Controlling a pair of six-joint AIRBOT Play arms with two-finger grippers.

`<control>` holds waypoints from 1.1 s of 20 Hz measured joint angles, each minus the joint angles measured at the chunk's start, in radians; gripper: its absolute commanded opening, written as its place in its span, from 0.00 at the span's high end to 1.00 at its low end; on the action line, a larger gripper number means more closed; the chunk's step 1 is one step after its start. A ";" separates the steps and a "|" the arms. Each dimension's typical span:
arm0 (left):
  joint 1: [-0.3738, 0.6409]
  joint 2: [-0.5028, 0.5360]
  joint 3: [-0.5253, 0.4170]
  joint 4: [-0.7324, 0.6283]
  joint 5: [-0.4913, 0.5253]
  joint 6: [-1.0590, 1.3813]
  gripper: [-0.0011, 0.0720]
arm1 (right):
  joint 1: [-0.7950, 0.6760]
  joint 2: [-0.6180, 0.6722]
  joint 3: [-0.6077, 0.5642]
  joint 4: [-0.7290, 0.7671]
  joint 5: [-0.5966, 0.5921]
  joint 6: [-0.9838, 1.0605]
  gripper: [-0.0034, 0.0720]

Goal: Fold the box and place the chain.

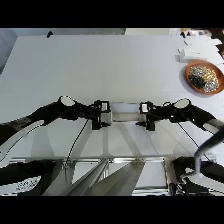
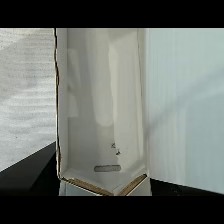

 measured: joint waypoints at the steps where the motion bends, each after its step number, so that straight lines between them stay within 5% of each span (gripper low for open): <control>1: -0.001 -0.005 0.000 -0.007 -0.001 0.002 0.03 | 0.000 0.000 0.000 0.000 0.000 0.000 0.43; 9: -0.021 -0.030 0.000 -0.090 -0.001 0.029 0.04 | 0.000 0.000 0.000 0.000 0.000 0.000 0.43; 10: -0.025 -0.034 0.000 -0.096 0.001 0.032 0.08 | 0.000 0.000 0.000 0.000 0.001 0.000 0.43; 11: -0.029 -0.037 0.000 -0.101 0.003 0.034 0.27 | 0.000 0.000 0.000 -0.001 0.002 0.000 0.43; 15: -0.045 -0.045 0.002 -0.121 0.010 0.044 0.64 | 0.000 0.000 0.000 -0.003 0.003 -0.001 0.43; 22: -0.055 -0.048 0.002 -0.123 0.016 0.053 0.64 | -0.001 0.000 0.000 -0.002 0.002 0.000 0.43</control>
